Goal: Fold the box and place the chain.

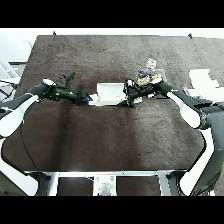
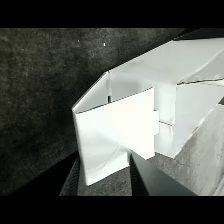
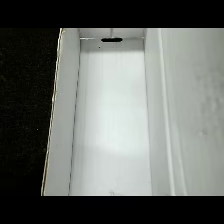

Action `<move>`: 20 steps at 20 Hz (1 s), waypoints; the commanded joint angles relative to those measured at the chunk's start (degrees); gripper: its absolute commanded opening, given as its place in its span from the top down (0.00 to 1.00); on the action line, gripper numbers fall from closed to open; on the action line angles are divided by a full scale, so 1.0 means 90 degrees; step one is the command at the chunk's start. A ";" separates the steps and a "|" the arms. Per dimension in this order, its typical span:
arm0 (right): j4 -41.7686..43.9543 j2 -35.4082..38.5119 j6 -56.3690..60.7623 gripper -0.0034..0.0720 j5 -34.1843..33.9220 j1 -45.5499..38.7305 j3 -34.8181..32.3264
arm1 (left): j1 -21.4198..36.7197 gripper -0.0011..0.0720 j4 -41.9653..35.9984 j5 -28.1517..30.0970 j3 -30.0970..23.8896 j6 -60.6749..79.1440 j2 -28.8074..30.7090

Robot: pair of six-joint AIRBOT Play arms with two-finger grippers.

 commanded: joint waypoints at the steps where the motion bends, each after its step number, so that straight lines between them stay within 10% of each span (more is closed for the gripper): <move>1: 0.0002 0.0000 0.0002 0.17 0.0002 0.0000 -0.0002 | 0.0087 0.49 -0.0095 -0.0253 0.0000 0.0146 -0.0002; 20: 0.0002 0.0000 0.0002 0.17 0.0000 0.0000 -0.0002 | 0.0954 0.51 0.0471 -0.0699 -0.0005 0.0015 0.0155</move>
